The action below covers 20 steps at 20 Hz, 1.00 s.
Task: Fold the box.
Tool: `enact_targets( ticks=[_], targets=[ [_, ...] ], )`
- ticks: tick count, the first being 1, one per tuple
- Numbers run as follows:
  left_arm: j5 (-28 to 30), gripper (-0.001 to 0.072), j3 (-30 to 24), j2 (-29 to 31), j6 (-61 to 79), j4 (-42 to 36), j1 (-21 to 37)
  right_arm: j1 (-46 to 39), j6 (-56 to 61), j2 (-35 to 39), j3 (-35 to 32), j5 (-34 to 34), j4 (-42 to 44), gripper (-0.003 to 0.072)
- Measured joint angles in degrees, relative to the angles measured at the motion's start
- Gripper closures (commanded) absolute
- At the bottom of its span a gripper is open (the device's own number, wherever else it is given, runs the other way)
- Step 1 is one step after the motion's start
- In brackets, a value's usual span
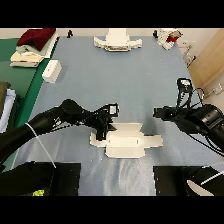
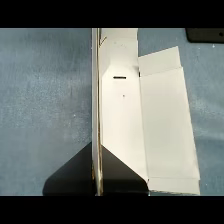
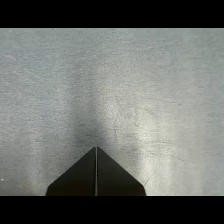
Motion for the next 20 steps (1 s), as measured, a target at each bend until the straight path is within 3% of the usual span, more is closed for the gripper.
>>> enact_targets(
  ticks=[14,20],
  targets=[
    [-4.6,0.0695,0.2,-1.9,-3.3,0.0,0.3,0.0,-2.4,0.0,0.0,-0.6,5.4,0.0683],
    [-4.6,0.0695,0.2,-1.9,-3.5,0.0,0.3,0.0,-8.5,0.2,0.0,-7.0,12.9,0.0684]
  ],
)
